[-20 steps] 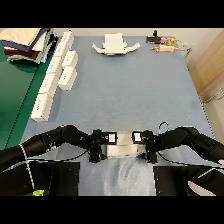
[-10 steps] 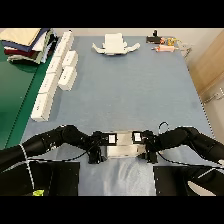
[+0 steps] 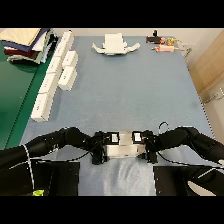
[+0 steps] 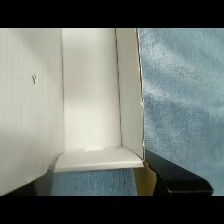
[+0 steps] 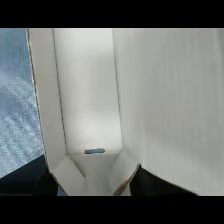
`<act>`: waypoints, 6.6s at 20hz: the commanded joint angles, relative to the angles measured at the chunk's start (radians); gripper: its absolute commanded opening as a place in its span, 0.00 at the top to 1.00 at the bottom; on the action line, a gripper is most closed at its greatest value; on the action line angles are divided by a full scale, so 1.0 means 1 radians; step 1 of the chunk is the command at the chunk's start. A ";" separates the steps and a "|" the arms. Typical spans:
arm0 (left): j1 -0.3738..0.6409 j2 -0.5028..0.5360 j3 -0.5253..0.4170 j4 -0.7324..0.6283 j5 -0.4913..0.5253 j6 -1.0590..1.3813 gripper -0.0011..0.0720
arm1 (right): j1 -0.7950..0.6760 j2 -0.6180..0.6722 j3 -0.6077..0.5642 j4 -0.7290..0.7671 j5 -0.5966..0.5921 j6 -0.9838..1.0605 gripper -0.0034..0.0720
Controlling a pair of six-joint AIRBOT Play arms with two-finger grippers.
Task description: Fold the box.
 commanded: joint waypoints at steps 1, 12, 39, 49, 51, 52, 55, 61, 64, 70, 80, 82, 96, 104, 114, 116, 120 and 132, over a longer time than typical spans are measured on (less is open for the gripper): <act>-0.004 -0.037 -0.003 0.006 0.007 -0.048 0.06 | 0.000 0.000 0.000 0.000 0.000 0.000 0.26; -0.004 0.059 -0.083 0.021 0.121 -0.035 0.06 | 0.000 0.000 0.000 0.000 0.000 0.000 0.26; -0.042 0.076 -0.104 -0.097 0.165 0.106 0.06 | 0.000 0.000 0.000 0.000 0.000 0.000 0.26; -0.073 0.056 -0.100 -0.100 0.191 0.107 0.06 | 0.000 0.000 0.000 0.000 0.000 0.000 0.26; -0.074 0.056 -0.101 -0.100 0.190 0.106 0.06 | 0.000 0.000 0.000 0.000 0.000 0.000 0.26; -0.074 0.056 -0.101 -0.100 0.191 0.106 0.08 | 0.000 0.000 0.000 0.000 0.000 0.000 0.26; -0.074 0.056 -0.101 -0.100 0.191 0.106 0.11 | 0.000 0.000 0.000 0.000 0.000 0.000 0.26; -0.074 0.054 -0.101 -0.100 0.191 0.106 0.36 | 0.000 0.000 0.000 0.000 0.000 0.000 0.26; -0.072 0.054 -0.101 -0.100 0.193 0.106 0.36 | 0.000 0.000 0.000 0.000 0.000 0.000 0.26; -0.072 0.055 -0.101 -0.100 0.198 0.106 0.36 | 0.000 0.000 0.000 0.000 0.000 0.000 0.26; -0.072 0.055 -0.101 -0.100 0.197 0.106 0.36 | 0.000 0.000 0.000 0.001 0.000 0.000 0.26; -0.072 0.055 -0.101 -0.100 0.197 0.106 0.36 | 0.000 -0.001 0.000 0.001 0.002 0.000 0.26; -0.073 0.055 -0.101 -0.100 0.196 0.106 0.36 | 0.000 0.093 0.113 -0.213 -0.129 0.306 0.00; -0.073 0.055 -0.101 -0.100 0.196 0.106 0.36 | 0.000 0.289 0.250 -0.323 -0.366 0.851 0.03; -0.072 0.055 -0.101 -0.100 0.196 0.106 0.36 | 0.001 0.216 0.185 0.111 -0.062 1.111 0.95; -0.073 0.055 -0.101 -0.100 0.197 0.106 0.36 | 0.000 0.135 0.206 0.110 0.041 1.111 0.95; -0.072 0.055 -0.101 -0.100 0.196 0.106 0.36 | 0.000 -0.047 0.256 0.052 0.100 1.099 0.95; -0.073 0.055 -0.101 -0.100 0.196 0.106 0.36 | 0.001 -0.227 0.255 0.052 0.064 0.994 0.95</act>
